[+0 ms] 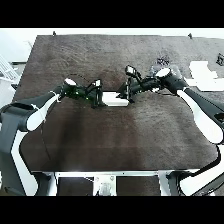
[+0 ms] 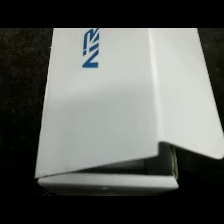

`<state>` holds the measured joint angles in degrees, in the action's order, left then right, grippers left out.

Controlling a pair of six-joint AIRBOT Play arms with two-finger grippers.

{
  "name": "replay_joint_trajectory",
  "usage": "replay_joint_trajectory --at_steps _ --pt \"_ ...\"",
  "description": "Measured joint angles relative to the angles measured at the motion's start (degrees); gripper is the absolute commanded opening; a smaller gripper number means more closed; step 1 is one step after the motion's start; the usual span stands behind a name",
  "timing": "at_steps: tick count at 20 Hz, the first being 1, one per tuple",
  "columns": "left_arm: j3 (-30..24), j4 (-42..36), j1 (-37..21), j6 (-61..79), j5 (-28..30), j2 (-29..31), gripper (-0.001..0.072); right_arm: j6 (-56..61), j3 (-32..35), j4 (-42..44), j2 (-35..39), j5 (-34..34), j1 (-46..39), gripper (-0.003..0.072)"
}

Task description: Fold the box and place the chain.

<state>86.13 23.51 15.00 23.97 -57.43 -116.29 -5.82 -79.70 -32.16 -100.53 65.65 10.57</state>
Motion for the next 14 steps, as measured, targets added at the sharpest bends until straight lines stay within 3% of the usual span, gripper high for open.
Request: replay_joint_trajectory --at_steps 14 --pt "0.0 -0.07 -0.04 0.0 0.15 0.0 0.0239 -2.12 0.0 0.46 -0.02 -3.04 0.11 0.0262"
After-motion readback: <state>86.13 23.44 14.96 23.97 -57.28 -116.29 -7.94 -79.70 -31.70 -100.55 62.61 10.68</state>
